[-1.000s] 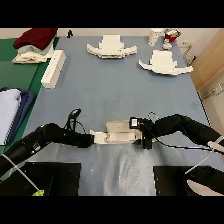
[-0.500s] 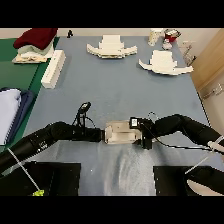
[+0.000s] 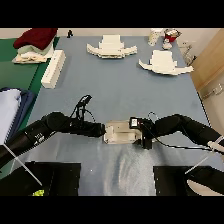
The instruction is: Fold the box.
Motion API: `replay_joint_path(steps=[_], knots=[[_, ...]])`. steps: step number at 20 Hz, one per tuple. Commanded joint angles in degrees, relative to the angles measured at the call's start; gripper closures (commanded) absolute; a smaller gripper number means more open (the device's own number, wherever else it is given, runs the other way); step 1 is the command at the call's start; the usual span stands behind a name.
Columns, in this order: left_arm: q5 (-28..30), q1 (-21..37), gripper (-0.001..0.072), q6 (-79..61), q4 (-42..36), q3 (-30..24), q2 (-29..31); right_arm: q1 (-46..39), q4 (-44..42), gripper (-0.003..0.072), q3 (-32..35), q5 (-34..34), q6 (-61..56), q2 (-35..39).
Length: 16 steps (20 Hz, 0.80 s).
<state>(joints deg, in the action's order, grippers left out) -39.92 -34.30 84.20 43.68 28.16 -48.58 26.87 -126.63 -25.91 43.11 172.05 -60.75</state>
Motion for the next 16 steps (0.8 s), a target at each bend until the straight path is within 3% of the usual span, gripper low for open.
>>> replay_joint_path(steps=[1,2,12,15,16], knots=[[-1.92,0.22,0.0141,0.02,0.04,0.46,-0.04,0.02,-0.02,0.0204,0.02,-0.02,-0.02,0.0],[-2.32,0.22,0.0183,0.0,0.07,0.44,-0.04,0.02,-0.02,0.0204,0.02,-0.02,-0.02,0.0],[-0.79,-0.15,0.0189,1.31,-0.33,0.07,-1.07,0.02,-0.02,0.0204,0.02,-0.02,-0.02,0.0],[-1.01,-2.86,0.0191,7.26,3.93,1.4,-3.82,0.02,-0.02,0.0204,0.02,-0.02,-0.02,0.0],[-1.05,-4.31,0.025,9.9,6.86,2.38,-4.68,0.02,-0.02,0.0205,0.04,0.0,-0.02,0.0]])
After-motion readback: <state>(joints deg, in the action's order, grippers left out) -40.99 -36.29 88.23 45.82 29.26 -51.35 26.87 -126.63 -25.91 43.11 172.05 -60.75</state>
